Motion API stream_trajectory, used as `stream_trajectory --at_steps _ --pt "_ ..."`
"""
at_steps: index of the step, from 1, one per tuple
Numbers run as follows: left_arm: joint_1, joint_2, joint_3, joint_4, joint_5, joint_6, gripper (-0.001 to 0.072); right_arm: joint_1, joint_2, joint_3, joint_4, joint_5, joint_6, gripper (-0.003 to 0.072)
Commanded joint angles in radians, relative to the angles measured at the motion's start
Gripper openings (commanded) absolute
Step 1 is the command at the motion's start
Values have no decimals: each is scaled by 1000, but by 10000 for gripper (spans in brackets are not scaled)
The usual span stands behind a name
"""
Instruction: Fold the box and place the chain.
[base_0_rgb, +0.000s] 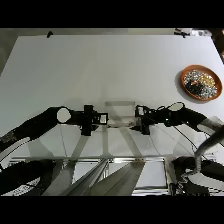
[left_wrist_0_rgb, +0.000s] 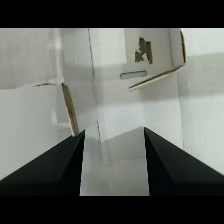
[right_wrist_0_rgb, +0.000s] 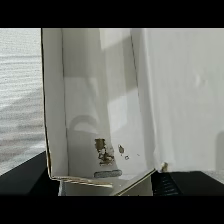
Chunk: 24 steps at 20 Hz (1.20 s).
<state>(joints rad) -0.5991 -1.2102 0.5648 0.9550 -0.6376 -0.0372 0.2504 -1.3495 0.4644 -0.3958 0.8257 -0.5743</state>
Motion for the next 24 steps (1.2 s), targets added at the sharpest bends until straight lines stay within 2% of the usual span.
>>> stream_trajectory --at_steps 1,5,9,12,13,14,17,19,24 --pt "-2 -9 0 -44 -6 41 414 0 1 0 0 0 0 477" --pt "-20 -9 0 -77 -8 52 408 0 1 0 0 0 0 477" --pt "-40 -9 0 -114 -14 75 316 0 1 0 0 0 0 477" --pt "-49 -9 0 -132 3 79 308 0 1 0 0 0 0 477" --pt "-51 -9 0 -132 20 79 258 0 1 0 0 0 0 477" --pt "-51 -9 0 -134 32 82 241 0 1 0 0 0 0 477" --pt "-51 -9 0 -136 47 82 240 0 1 0 0 0 0 477" --pt "-61 -9 0 -138 56 83 202 0 1 0 0 0 0 477" --pt "-120 -12 0 -247 117 172 201 0 1 0 0 0 0 477"
